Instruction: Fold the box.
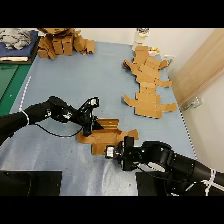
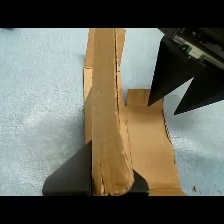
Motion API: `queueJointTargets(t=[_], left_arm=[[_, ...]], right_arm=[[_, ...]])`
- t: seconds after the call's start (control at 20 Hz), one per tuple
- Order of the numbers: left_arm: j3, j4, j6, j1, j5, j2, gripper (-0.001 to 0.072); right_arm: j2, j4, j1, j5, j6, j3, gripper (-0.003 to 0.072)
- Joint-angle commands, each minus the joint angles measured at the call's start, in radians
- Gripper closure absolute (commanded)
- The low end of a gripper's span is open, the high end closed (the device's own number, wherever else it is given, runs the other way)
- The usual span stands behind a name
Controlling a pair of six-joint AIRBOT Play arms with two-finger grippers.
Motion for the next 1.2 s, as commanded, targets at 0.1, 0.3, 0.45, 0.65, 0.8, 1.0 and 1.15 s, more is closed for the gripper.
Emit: queueJointTargets(t=[0.1, 0.3, 0.45, 0.65, 0.8, 1.0, 1.15], left_arm=[[0.000, 0.000, 0.000, 0.000, 0.000, -0.001, 0.0695], [0.000, 0.000, 0.000, 0.000, 0.000, -0.001, 0.0694], [0.000, 0.000, 0.000, 0.000, 0.000, -0.001, 0.0695], [0.000, 0.000, 0.000, 0.000, 0.000, -0.001, 0.0694], [0.000, 0.000, 0.000, 0.000, 0.000, -0.001, 0.0695], [0.000, 0.000, 0.000, 0.000, 0.000, -0.001, 0.0695], [0.000, 0.000, 0.000, 0.000, 0.000, -0.001, 0.0695]], right_arm=[[-0.044, -0.006, 0.001, -0.024, -0.031, -0.001, 0.0214], [-0.047, -0.039, 0.001, -0.048, -0.031, -0.001, 0.0214], [-0.047, -0.056, 0.001, -0.050, -0.031, -0.001, 0.0214], [-0.047, -0.075, 0.000, -0.073, -0.031, -0.001, 0.0214], [-0.060, -0.096, 0.000, -0.091, -0.031, -0.001, 0.0214], [-0.082, -0.096, 0.000, -0.107, -0.031, -0.001, 0.0214], [-0.082, -0.096, 0.000, -0.112, -0.031, 0.004, 0.0213]])
